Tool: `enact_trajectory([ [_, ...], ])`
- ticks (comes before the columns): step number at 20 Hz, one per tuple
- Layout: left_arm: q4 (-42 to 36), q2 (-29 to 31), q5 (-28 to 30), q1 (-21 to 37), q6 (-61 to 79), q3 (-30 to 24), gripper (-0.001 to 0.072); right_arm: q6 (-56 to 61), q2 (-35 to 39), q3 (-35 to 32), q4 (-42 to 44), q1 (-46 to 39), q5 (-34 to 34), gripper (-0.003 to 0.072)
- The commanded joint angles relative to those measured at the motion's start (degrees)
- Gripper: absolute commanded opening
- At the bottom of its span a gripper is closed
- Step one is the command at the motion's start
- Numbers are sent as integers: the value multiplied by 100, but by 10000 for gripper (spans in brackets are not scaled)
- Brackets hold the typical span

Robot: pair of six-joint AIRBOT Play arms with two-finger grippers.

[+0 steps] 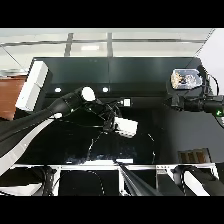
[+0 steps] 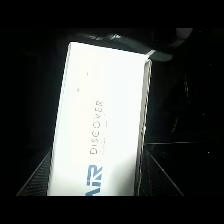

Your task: Fold the box and place the chain.

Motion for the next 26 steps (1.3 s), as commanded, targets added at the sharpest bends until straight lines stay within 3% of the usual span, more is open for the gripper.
enact_trajectory([
  [1, 9, -17, 0, -22, 214, 4, 715, 2, 4, 7, 0, -4, 4, 18],
  [9, 855, -321, 286, -490, 46, 2, 715, 4, 4, 7, 4, -4, 264, 18],
  [10, 1119, -315, 352, -540, -341, 4, 681, 4, 4, 7, 11, -4, 291, 18],
  [11, 1394, -267, 404, -555, -966, 4, 513, 4, 4, 7, 13, -4, 289, 18],
  [12, 1652, -177, 334, -514, -1467, 4, 416, 4, 4, 7, 13, -4, 306, 18],
  [15, 2385, 280, -188, -155, -2573, 4, 358, 4, 4, 7, 22, -4, 442, 18],
  [18, 3497, 885, -839, 673, -4013, 2, 357, 2, 4, 7, 22, -4, 490, 18],
  [20, 4111, 1252, -1421, 1554, -4988, -9, 357, 0, 4, 7, 22, -4, 496, 18],
  [23, 4190, 1624, -2039, 3204, -6137, -179, 357, -2, 4, 7, 20, -4, 501, 18],
  [26, 4186, 1998, -2037, 4848, -6723, -813, 357, -37, 4, 7, 17, -4, 496, 18],
])
